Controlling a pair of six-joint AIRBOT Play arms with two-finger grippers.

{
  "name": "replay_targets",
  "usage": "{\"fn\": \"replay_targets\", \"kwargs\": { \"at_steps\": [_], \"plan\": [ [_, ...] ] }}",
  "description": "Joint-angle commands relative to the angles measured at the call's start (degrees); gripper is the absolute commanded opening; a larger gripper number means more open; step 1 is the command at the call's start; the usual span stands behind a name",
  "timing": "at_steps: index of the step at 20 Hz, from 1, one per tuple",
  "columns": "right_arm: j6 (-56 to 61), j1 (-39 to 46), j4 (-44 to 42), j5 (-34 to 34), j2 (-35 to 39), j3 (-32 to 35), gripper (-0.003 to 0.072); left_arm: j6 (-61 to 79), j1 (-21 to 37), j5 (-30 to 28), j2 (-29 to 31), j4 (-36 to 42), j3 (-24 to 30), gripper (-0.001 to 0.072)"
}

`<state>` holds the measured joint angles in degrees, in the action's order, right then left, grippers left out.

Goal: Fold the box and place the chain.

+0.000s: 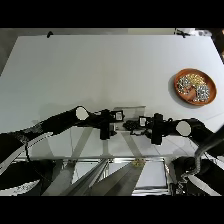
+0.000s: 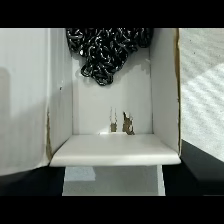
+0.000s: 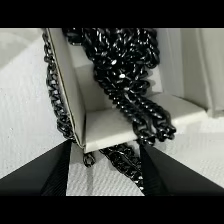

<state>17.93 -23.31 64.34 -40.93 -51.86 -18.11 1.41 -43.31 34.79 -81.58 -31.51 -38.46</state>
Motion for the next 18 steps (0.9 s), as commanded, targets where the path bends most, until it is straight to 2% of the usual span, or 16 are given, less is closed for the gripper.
{"fn": "replay_targets", "kwargs": {
  "at_steps": [1, 2, 4, 6, 7, 8, 10, 13, 18],
  "plan": [
    [-0.48, -0.02, -1.97, 0.79, -0.35, 0.02, 0.0374, 0.0, 0.0, -0.02, 0.0, -0.02, 0.0, 0.0491],
    [-0.46, -0.02, -2.34, 0.81, -0.35, 0.02, 0.0306, 0.0, 0.0, -0.02, 0.0, -0.02, 0.0, 0.0491],
    [-0.44, -0.02, -2.54, 0.5, -0.35, 0.02, 0.0259, 0.0, 0.0, -0.02, 0.0, -0.02, 0.0, 0.0491],
    [-0.44, -0.02, -2.54, -0.46, -0.35, 0.02, 0.0149, 0.02, 0.0, -0.02, 0.0, -0.02, 0.0, 0.0491],
    [-0.44, -0.02, -2.51, -0.48, -0.35, 0.02, 0.0141, 0.0, 0.0, -0.02, 0.0, -0.02, 0.0, 0.0491],
    [-0.44, -0.02, -2.49, -0.9, -0.35, 0.0, 0.0073, 0.0, 0.0, -0.02, 0.0, -0.02, 0.0, 0.0491],
    [-0.09, -0.02, -1.09, -2.84, -0.2, -0.02, 0.0022, 0.0, 0.0, -0.02, 0.0, -0.02, 0.0, 0.0491],
    [3.56, 0.0, 3.32, -5.51, 1.46, -0.04, 0.0012, 0.02, 0.0, -0.02, 0.0, -0.02, 0.0, 0.0491],
    [11.45, 0.0, 10.05, -10.67, 9.88, -0.28, 0.0011, 0.0, 0.0, -0.02, 0.0, -0.02, 0.0, 0.0491]
  ]
}}
